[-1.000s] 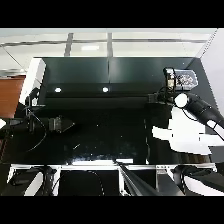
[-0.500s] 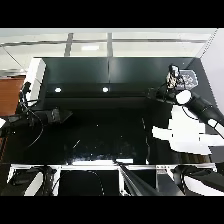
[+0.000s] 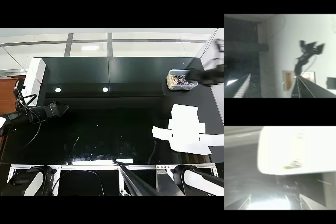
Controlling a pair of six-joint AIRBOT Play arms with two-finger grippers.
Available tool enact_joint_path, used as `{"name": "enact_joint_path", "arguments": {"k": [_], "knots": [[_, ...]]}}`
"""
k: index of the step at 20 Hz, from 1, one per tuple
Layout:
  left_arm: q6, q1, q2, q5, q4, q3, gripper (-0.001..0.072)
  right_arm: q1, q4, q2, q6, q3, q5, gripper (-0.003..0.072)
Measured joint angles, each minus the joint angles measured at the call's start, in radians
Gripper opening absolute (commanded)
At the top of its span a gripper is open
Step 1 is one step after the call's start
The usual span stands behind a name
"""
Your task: Fold the box and place the chain.
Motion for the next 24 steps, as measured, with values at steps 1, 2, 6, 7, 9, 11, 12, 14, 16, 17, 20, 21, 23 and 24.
{"name": "enact_joint_path", "arguments": {"k": [1,2,6,7,9,11,12,14,16,17,20,21,23,24], "knots": [[0.000,-0.007,-0.010,0.000,0.013,0.000,0.0709,-0.085,-0.021,-0.003,0.001,0.017,0.042,0.0708],[-0.003,-0.016,-0.020,0.003,0.032,0.000,0.0709,-0.177,-0.038,-0.010,0.003,0.029,0.087,0.0708],[-0.146,-0.071,-0.067,0.007,0.209,0.008,0.0708,-0.518,-0.034,-0.065,-0.039,0.050,0.237,0.0707],[-0.199,-0.088,-0.078,0.009,0.265,0.012,0.0708,-0.587,-0.012,-0.082,-0.063,0.053,0.261,0.0707],[-0.290,-0.119,-0.100,0.016,0.348,0.017,0.0707,-0.700,0.025,-0.116,-0.135,0.050,0.309,0.0706],[-0.361,-0.146,-0.120,0.024,0.397,0.019,0.0707,-0.775,0.053,-0.138,-0.253,0.014,0.341,0.0706],[-0.392,-0.159,-0.127,0.029,0.413,0.021,0.0707,-0.798,0.061,-0.144,-0.318,-0.013,0.352,0.0706],[-0.436,-0.176,-0.137,0.039,0.432,0.022,0.0706,-0.831,0.083,-0.152,-0.449,-0.082,0.364,0.0705],[-0.459,-0.185,-0.142,0.053,0.436,0.022,0.0706,-0.848,0.122,-0.157,-0.559,-0.144,0.369,0.0706],[-0.469,-0.188,-0.143,0.056,0.436,0.022,0.0706,-0.853,0.143,-0.158,-0.603,-0.168,0.374,0.0704],[-0.483,-0.192,-0.145,0.066,0.437,0.022,0.0706,-0.862,0.164,-0.159,-0.677,-0.211,0.390,0.0412],[-0.483,-0.193,-0.146,0.067,0.436,0.022,0.0706,-0.863,0.165,-0.160,-0.692,-0.219,0.402,0.0248],[-0.488,-0.194,-0.146,0.068,0.437,0.022,0.0706,-0.860,0.164,-0.160,-0.709,-0.228,0.427,0.0015],[-0.491,-0.194,-0.146,0.069,0.437,0.022,0.0706,-0.855,0.160,-0.159,-0.715,-0.230,0.441,0.0015]]}}
